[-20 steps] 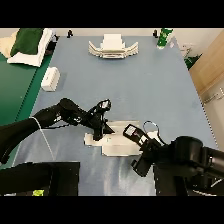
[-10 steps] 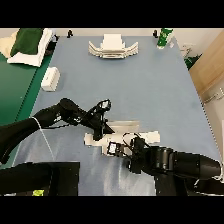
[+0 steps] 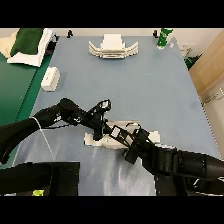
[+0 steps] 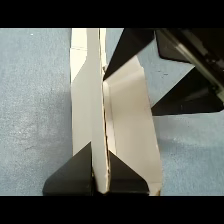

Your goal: Fold the box.

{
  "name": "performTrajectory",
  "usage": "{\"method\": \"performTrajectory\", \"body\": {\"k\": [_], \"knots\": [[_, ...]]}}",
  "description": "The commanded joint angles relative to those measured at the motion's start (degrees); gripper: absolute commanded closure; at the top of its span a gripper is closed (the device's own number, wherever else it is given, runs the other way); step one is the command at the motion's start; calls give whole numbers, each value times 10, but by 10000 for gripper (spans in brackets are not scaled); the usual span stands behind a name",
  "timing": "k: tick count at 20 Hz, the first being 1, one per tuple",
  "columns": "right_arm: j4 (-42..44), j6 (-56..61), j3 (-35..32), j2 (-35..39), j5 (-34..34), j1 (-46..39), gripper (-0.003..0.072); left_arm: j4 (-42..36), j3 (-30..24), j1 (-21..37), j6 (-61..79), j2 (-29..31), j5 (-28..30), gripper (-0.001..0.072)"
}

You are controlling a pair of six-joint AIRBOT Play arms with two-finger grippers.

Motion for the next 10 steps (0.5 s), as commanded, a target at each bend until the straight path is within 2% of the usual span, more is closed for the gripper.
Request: {"method": "performTrajectory", "body": {"k": [1,7,10], "knots": [[-50,108,4,20,-22,0,-34,0,0,1,0,0,0,697],[-39,106,3,22,-77,-22,-34,0,0,1,0,0,0,697],[34,-22,2,33,-66,-88,-34,0,0,1,0,0,0,697]]}}
